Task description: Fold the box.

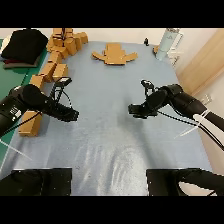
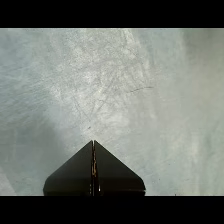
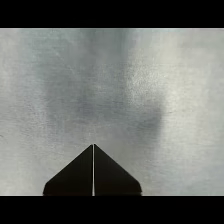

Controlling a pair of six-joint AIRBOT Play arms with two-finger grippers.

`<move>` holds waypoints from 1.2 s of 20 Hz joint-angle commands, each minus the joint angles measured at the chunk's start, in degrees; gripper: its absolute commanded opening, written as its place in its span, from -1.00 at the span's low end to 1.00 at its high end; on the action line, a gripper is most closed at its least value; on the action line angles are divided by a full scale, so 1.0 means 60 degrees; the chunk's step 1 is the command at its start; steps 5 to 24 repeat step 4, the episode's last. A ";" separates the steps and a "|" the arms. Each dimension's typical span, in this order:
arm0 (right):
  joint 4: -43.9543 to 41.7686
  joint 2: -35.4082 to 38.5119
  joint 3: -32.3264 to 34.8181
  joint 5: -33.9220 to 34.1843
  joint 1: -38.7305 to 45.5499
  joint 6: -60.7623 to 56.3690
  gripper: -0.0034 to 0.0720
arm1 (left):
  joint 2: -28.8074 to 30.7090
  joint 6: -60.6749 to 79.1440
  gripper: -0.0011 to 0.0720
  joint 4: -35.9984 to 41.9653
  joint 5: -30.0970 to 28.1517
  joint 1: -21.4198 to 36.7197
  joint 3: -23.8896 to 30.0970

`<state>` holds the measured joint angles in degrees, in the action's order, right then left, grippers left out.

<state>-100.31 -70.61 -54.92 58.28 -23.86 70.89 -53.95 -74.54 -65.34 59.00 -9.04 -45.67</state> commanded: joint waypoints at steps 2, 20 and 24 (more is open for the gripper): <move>-0.0033 -0.0044 -0.0022 0.0135 -0.0011 0.0044 -0.90 | 0.0062 -0.0007 -0.94 0.0011 -0.0015 -0.0047 0.0102; -0.0033 -0.0044 -0.0022 0.0135 -0.0011 0.0044 -0.90 | 0.0062 -0.0007 -0.94 0.0011 -0.0015 -0.0047 0.0102; -0.0033 -0.0044 -0.0022 0.0135 -0.0011 0.0044 -0.90 | 0.0062 -0.0007 -0.94 0.0011 -0.0015 -0.0047 0.0102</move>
